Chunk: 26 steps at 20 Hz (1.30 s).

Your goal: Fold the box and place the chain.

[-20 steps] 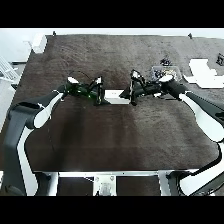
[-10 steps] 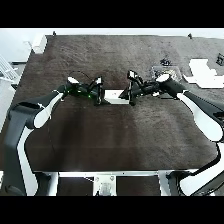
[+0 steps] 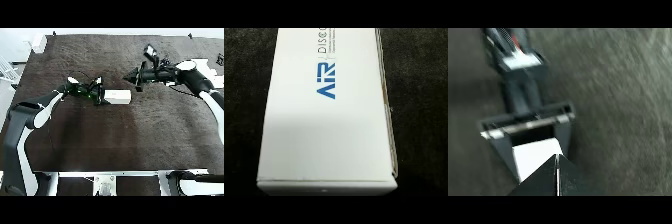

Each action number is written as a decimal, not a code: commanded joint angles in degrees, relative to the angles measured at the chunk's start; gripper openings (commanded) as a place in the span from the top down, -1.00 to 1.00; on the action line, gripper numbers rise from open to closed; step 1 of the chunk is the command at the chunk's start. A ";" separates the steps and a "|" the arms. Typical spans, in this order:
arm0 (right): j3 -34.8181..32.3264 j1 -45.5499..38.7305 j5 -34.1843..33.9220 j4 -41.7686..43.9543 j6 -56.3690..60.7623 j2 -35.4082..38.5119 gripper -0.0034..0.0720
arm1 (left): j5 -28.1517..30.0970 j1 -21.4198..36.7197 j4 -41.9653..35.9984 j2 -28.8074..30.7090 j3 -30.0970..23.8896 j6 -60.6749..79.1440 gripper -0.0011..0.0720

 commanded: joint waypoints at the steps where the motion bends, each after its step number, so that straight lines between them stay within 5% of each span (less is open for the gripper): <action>1: -6.88 -0.37 -5.49 1.27 5.20 9.40 0.88 | 0.02 -0.02 0.02 0.02 0.00 0.04 -0.32; 6: -27.52 -1.14 -19.74 1.29 7.72 24.57 0.88 | 0.00 -0.02 0.02 0.00 0.00 0.00 -0.32; 10: -37.51 -2.56 -20.81 2.14 8.55 27.65 0.88 | -0.55 -0.02 -0.13 0.02 0.00 -0.02 -0.31; 11: -38.62 -2.60 -20.81 2.43 9.33 27.63 0.88 | -0.68 -0.02 -0.90 0.02 0.00 -0.15 -0.02; 12: -39.17 -2.58 -20.81 2.56 9.49 27.63 0.88 | -1.81 0.13 -1.27 0.24 0.00 -1.51 0.89; 18: -39.39 -3.56 -20.83 3.02 9.64 27.65 0.87 | -2.75 3.80 -0.33 8.33 -0.07 -17.86 0.93; 23: -39.39 -4.04 -20.83 3.02 11.08 27.63 0.87 | 3.43 12.35 7.10 19.34 -0.48 -31.28 0.93; 26: -39.41 -4.04 -20.83 3.02 11.10 27.58 0.87 | 13.16 19.23 12.09 25.40 -5.68 -39.30 0.93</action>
